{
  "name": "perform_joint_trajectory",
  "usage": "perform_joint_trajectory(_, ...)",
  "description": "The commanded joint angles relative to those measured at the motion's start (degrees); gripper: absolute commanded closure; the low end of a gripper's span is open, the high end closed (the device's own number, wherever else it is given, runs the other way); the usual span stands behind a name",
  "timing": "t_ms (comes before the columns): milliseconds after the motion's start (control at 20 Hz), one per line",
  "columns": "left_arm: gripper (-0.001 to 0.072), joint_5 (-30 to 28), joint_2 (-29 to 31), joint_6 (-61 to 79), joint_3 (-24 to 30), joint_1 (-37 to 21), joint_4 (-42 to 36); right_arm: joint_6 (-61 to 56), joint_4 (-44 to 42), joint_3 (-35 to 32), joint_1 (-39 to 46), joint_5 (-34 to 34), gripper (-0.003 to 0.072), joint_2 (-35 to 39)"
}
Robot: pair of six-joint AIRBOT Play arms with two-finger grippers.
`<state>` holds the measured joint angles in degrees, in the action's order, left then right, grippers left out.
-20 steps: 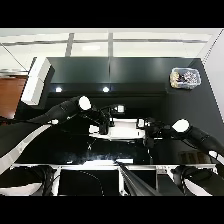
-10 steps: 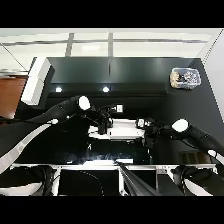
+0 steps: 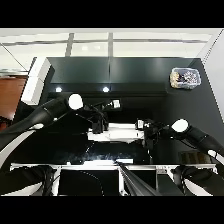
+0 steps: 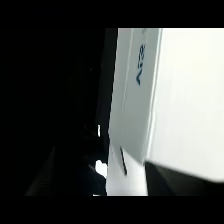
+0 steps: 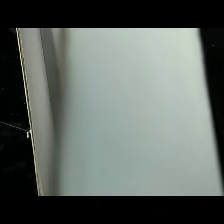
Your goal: Fold the box and place the chain.
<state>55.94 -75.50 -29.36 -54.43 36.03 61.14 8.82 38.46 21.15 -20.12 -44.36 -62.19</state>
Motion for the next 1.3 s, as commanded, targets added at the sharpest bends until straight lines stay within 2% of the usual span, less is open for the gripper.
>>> perform_joint_trajectory(0,0.0407,8.68,4.74,-16.94,-0.04,-0.09,10.21,0.04,0.81,-0.02,-0.26,-0.13,0.0211,0.00)
perform_joint_trajectory(50,0.0680,11.80,5.42,-17.57,-0.04,-0.09,9.97,0.02,0.76,-0.02,-0.26,0.02,0.0211,0.00)
perform_joint_trajectory(150,0.0682,16.81,6.01,-20.09,0.72,-0.02,6.16,0.00,0.74,-0.02,-0.26,0.55,0.0210,0.00)
perform_joint_trajectory(250,0.0683,15.19,6.95,-21.40,3.56,-0.02,-2.12,0.00,0.74,-0.02,-0.26,0.72,0.0211,0.00)
perform_joint_trajectory(400,0.0682,5.62,7.85,-13.77,9.81,-0.04,-22.95,0.00,0.74,-0.02,-0.26,0.72,0.0211,0.00)
perform_joint_trajectory(550,0.0681,-9.94,7.80,-2.58,15.02,-0.04,-39.26,0.00,0.76,-0.02,-0.26,0.70,0.0211,0.00)
perform_joint_trajectory(600,0.0681,-15.04,7.72,-0.35,16.00,-0.04,-41.90,-0.02,0.76,-0.02,-0.26,0.70,0.0210,0.00)
perform_joint_trajectory(750,0.0681,-24.87,6.60,-0.39,16.31,0.00,-42.25,0.00,0.76,-0.02,-0.26,0.70,0.0211,0.00)
perform_joint_trajectory(850,0.0680,-28.04,5.09,-0.37,16.31,0.24,-42.21,-0.02,0.76,-0.02,-0.26,0.70,0.0211,0.00)
perform_joint_trajectory(950,0.0680,-27.10,2.99,-0.33,16.31,0.72,-41.66,-0.04,0.76,-0.02,-0.26,0.68,0.0211,0.00)
perform_joint_trajectory(1100,0.0680,-25.22,-0.07,-0.17,16.26,1.99,-36.72,-0.04,0.76,-0.02,-0.26,0.70,0.0211,0.00)
perform_joint_trajectory(1250,0.0680,-24.83,-0.13,-0.20,15.87,2.19,-34.38,-0.04,0.76,-0.02,-0.26,0.70,0.0211,0.00)
